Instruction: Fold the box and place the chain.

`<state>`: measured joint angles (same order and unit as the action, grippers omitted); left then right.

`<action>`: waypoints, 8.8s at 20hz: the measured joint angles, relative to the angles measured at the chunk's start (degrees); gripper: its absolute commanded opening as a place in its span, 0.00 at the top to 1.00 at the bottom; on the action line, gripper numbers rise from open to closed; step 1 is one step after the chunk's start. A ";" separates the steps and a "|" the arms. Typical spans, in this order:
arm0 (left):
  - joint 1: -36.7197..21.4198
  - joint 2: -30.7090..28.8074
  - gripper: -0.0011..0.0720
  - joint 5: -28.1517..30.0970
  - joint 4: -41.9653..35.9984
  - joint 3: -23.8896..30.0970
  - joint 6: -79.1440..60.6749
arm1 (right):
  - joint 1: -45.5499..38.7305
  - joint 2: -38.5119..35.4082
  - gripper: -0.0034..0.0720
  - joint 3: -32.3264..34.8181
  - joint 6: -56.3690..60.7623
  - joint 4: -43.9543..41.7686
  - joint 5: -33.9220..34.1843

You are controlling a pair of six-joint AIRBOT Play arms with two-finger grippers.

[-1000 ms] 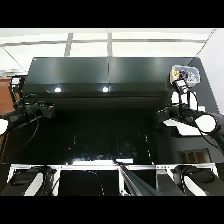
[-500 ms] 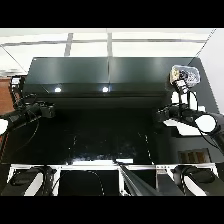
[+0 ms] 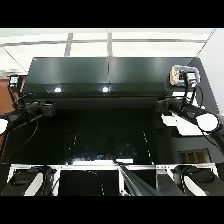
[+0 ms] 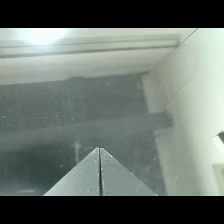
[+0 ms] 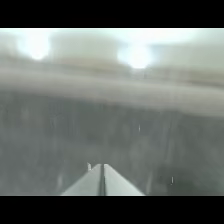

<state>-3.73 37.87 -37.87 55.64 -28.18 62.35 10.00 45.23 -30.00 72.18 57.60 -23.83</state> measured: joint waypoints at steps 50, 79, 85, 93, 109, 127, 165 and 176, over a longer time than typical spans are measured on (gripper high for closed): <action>1.92 12.66 0.01 -0.35 -7.50 0.00 1.09 | -43.08 18.75 0.93 -6.49 -36.57 -30.77 -49.81; 10.84 65.48 0.74 -50.29 -22.71 -35.65 -24.00 | -2.05 5.95 0.93 15.23 -41.33 -54.49 -17.53; 13.16 66.79 0.95 -52.13 -20.31 -38.23 -29.81 | -2.05 5.92 0.26 15.23 -41.31 -54.27 -16.76; 12.79 62.36 0.96 -51.01 -19.82 -36.87 -30.77 | -6.58 5.92 0.09 12.72 -41.03 -46.36 -24.33; 18.60 38.38 0.95 -17.20 -27.23 -11.72 -74.55 | -3.91 5.92 0.09 -2.86 -62.40 -18.62 -24.92; 23.74 46.93 0.95 -14.60 -18.78 -19.74 -76.08 | 13.90 12.55 0.09 1.03 -73.16 -9.25 -21.77; 23.74 47.12 0.95 -15.17 -18.05 -19.80 -76.11 | 9.66 25.40 0.09 -3.61 -98.42 -39.34 -19.32; 23.74 47.17 0.95 -15.21 -18.10 -19.80 -76.11 | 12.31 28.79 0.09 -3.65 -94.82 -33.81 -19.45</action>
<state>20.01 85.03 -53.08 37.54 -47.99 -13.76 22.31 74.02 -33.65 -22.63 23.79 -43.29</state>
